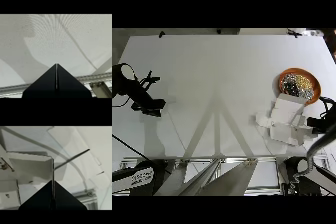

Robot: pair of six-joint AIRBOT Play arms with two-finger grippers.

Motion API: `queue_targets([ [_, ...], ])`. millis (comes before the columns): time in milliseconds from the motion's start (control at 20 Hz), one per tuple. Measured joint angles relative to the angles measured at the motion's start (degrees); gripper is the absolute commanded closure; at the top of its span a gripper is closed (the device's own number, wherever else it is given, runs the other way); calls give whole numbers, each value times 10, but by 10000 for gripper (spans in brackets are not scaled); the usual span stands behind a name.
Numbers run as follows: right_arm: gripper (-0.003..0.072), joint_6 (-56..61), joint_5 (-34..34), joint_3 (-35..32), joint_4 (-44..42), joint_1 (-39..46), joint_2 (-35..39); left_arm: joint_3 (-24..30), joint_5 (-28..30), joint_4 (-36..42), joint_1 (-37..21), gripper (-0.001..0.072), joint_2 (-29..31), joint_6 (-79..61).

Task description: Fold the box and place the chain.

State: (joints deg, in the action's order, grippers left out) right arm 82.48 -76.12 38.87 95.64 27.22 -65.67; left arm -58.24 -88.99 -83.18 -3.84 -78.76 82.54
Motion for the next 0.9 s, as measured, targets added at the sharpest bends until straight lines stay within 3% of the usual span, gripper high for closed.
queue_targets([
  [450,678,-114,94,-26,-217,-138,185,0,0,0,0,700,0,0],
  [650,678,-142,175,-82,-298,-245,210,0,0,0,0,700,0,0],
  [900,678,-151,238,-119,-330,-359,216,0,4,0,0,700,0,-1],
])
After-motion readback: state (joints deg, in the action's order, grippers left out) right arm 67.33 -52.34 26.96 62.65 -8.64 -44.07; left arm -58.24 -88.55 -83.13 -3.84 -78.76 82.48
